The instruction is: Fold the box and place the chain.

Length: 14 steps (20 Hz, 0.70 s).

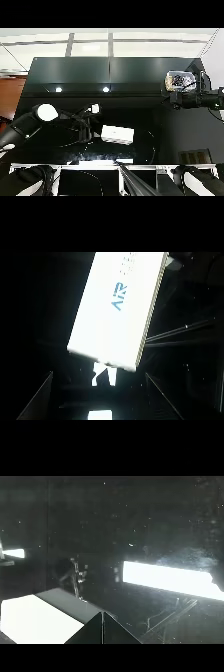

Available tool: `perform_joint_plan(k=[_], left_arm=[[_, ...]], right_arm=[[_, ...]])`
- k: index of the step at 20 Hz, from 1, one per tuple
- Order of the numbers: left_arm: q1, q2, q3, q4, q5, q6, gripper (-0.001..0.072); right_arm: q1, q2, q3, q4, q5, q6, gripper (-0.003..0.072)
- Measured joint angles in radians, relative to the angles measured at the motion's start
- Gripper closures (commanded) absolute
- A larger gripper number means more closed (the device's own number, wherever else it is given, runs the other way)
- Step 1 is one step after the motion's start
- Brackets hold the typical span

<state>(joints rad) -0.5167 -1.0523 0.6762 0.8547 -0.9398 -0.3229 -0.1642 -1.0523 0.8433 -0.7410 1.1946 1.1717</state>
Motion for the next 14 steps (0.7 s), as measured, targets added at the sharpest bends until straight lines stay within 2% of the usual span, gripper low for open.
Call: perform_joint_plan(k=[5,7,10,14], left_arm=[[-0.119,-0.064,0.007,-0.024,0.145,-0.01,0.0002],[-0.151,-0.085,0.026,-0.037,0.164,0.005,0.0003],[-0.176,-0.119,0.066,-0.05,0.162,0.039,0.0003],[-0.185,-0.191,0.123,-0.066,0.079,0.126,0.0004]], right_arm=[[0.003,0.0,0.0,0.008,-0.002,0.0,0.0675],[0.003,0.0,0.0,0.009,-0.002,-0.001,0.0675],[0.003,0.0,0.0,0.01,-0.002,-0.001,0.0675],[0.003,0.0,0.0,0.011,-0.002,-0.001,0.0674]])
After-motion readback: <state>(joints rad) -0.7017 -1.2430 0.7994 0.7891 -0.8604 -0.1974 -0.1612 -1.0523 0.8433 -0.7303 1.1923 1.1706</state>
